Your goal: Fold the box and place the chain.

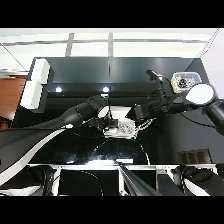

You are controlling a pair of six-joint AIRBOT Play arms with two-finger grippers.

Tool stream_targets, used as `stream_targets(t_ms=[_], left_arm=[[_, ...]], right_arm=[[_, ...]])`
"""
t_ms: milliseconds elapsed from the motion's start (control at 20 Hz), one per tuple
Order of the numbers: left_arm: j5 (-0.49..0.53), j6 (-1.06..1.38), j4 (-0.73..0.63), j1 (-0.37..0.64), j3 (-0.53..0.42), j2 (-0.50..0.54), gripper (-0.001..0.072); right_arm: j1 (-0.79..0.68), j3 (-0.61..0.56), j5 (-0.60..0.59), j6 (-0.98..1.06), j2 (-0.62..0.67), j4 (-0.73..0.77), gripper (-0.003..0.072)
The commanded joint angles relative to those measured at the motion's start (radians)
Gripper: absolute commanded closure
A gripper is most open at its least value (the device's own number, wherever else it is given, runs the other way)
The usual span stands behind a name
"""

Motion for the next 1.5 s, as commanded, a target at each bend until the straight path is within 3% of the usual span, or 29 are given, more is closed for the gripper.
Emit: stream_targets(t_ms=[0,100,250,300,350,500,650,800,1050,1450], left_arm=[[0.002,0.001,0.000,0.000,0.001,0.000,0.0683],[0.002,0.001,0.000,0.000,0.001,0.000,0.0683],[0.002,0.001,0.000,0.000,0.001,0.000,0.0683],[0.002,0.001,0.000,0.000,0.001,0.000,0.0683],[0.002,0.001,-0.001,0.000,0.001,0.000,0.0683],[-0.002,0.001,-0.001,0.000,0.001,0.000,0.0683],[-0.002,0.001,-0.005,0.000,0.001,0.000,0.0683],[-0.003,0.001,-0.005,0.000,0.001,0.000,0.0683],[-0.002,0.001,-0.008,0.000,0.001,0.000,0.0683],[-0.002,0.001,-0.008,0.000,0.001,0.000,0.0683]], right_arm=[[-0.109,0.005,0.096,-0.100,0.064,-0.060,0.0123],[-0.195,-0.041,0.060,-0.195,0.158,-0.174,0.0123],[-0.258,-0.257,-0.078,-0.423,0.270,-0.205,0.0118],[-0.251,-0.335,-0.126,-0.507,0.271,-0.198,0.0016],[-0.233,-0.398,-0.171,-0.600,0.265,-0.198,-0.0034],[-0.145,-0.516,-0.299,-0.856,0.230,-0.174,-0.0034],[-0.071,-0.525,-0.418,-1.117,0.151,-0.120,-0.0034],[-0.069,-0.508,-0.484,-1.248,0.047,-0.060,-0.0034],[-0.072,-0.445,-0.477,-1.302,-0.069,-0.043,-0.0034],[-0.071,-0.445,-0.481,-1.320,-0.106,-0.048,-0.0034]])
